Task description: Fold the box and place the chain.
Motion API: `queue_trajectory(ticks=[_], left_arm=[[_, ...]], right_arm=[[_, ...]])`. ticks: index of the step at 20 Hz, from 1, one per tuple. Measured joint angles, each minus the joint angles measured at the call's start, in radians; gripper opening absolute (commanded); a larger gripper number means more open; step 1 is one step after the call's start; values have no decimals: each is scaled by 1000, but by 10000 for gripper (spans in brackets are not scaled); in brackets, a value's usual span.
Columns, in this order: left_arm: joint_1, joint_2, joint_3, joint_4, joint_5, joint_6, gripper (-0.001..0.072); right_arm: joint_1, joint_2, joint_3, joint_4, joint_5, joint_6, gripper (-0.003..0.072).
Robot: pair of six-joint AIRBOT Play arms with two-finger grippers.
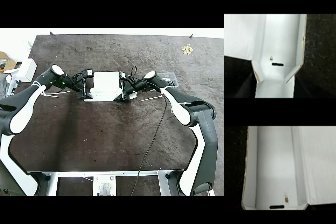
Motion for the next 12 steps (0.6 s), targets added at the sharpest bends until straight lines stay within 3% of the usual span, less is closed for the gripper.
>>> queue_trajectory(ticks=[1, 3, 12], left_arm=[[0, 0, 0, -2, -5, 0, 340], [0, 0, 0, -8, -6, 1, 226], [-4, -3, 0, -76, -30, 3, 228]], right_arm=[[0, 0, 0, 0, 0, 0, 446], [0, 0, 0, 0, 0, 0, 446], [0, 0, 0, 0, 0, 0, 446]])
